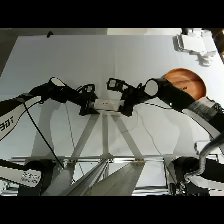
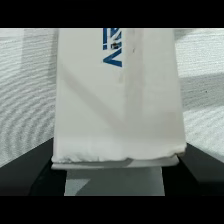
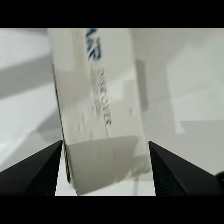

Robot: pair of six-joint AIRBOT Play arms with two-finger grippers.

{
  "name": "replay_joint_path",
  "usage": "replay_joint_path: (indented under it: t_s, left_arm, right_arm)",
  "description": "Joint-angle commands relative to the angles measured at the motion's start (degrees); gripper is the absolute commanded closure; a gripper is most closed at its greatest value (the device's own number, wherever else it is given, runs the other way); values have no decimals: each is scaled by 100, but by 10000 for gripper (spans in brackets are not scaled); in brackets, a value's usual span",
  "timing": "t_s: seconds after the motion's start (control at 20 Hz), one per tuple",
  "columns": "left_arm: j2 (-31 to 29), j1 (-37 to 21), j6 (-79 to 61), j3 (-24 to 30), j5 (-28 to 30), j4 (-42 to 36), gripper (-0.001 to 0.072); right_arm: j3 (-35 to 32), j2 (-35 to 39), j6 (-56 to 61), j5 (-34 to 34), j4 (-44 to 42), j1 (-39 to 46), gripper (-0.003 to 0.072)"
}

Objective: Fold the box and place the chain.

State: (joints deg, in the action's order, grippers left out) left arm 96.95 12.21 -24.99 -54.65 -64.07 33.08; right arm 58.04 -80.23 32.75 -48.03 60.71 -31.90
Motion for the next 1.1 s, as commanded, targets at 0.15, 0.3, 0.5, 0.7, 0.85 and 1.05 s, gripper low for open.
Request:
replay_joint_path:
  t_s: [0.15,0.3,0.5,0.7,0.85,1.05]
  left_arm:
    - [0,2,-7,-2,0,-4,455]
    - [0,2,-7,-2,0,-4,455]
    - [0,2,-7,-2,0,-4,455]
    - [0,2,-7,-2,0,-4,455]
    - [0,2,-7,-2,0,-4,455]
    - [0,2,-7,-2,0,-4,455]
  right_arm:
    - [7,195,-22,90,-767,-4,244]
    - [9,398,-20,90,-804,-4,289]
    - [9,455,0,195,-1150,0,643]
    - [9,420,13,1012,-1816,2,680]
    - [9,157,48,1235,-2822,2,683]
    - [4,-378,468,809,-3442,0,683]
